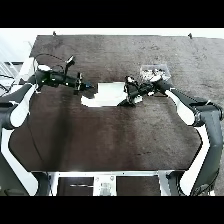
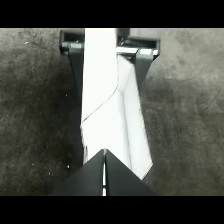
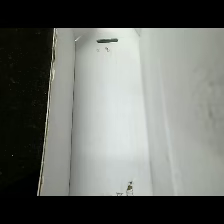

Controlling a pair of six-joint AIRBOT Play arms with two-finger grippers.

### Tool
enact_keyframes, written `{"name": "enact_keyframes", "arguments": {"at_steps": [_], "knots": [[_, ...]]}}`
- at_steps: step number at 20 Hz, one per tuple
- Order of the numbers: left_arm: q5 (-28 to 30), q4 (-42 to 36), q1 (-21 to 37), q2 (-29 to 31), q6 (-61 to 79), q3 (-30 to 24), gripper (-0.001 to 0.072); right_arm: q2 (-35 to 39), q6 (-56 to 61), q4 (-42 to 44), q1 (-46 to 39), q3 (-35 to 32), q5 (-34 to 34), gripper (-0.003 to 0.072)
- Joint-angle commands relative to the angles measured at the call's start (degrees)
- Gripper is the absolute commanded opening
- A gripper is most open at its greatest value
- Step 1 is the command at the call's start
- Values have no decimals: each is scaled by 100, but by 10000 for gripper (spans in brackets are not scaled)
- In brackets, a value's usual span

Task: Fold the box and place the chain.

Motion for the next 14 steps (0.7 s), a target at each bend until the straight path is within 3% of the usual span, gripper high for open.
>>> {"name": "enact_keyframes", "arguments": {"at_steps": [1,6,14], "knots": [[332,393,-260,361,-407,-50,11,-4,0,0,4,0,4,589],[907,625,-850,590,-415,-321,11,-4,0,2,7,0,2,589],[2907,748,-1143,564,-999,-380,12,-4,0,2,7,0,4,589]]}}
